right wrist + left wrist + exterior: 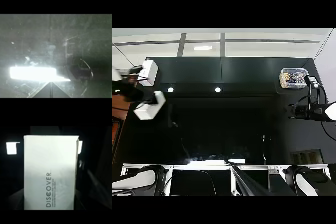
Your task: Fold the box and place the chain.
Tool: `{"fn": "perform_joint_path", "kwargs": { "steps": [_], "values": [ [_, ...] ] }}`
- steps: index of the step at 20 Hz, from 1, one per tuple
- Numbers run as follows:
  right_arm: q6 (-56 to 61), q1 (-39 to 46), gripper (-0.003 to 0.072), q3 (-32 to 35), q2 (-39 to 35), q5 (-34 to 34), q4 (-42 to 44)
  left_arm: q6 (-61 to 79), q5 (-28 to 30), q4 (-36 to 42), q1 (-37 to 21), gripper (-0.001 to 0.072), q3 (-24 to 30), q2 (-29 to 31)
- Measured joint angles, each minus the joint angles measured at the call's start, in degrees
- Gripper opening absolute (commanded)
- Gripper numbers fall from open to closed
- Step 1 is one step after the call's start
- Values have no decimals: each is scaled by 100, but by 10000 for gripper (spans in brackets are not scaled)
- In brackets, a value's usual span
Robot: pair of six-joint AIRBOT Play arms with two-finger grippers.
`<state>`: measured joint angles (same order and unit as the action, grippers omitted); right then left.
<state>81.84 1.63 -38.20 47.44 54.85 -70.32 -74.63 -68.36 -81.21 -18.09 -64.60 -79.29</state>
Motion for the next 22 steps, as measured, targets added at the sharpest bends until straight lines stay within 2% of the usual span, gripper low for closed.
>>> {"fn": "perform_joint_path", "kwargs": {
  "steps": [2,5,9,14,15,16,17,19,22],
  "values": [
    [0,0,13,0,0,-55,76,262,269,323,-535,293,-28,-46],
    [0,0,13,0,0,-142,116,876,719,634,-929,292,-173,-210],
    [0,0,13,0,0,-227,140,1438,1187,748,-1086,293,-455,-595],
    [7,0,13,0,0,-271,149,1945,1593,782,-957,297,-649,-1056],
    [22,0,13,0,0,-273,151,1996,1740,796,-907,381,-662,-1115],
    [44,0,13,0,0,-278,151,2033,1867,802,-861,685,-673,-1156],
    [57,0,13,0,0,-278,153,2068,2026,809,-811,717,-682,-1189],
    [72,0,13,0,0,-282,160,2070,2267,802,-715,717,-721,-1207],
    [70,0,13,0,0,-278,164,2039,2264,654,-610,716,-966,-1051]
  ]
}}
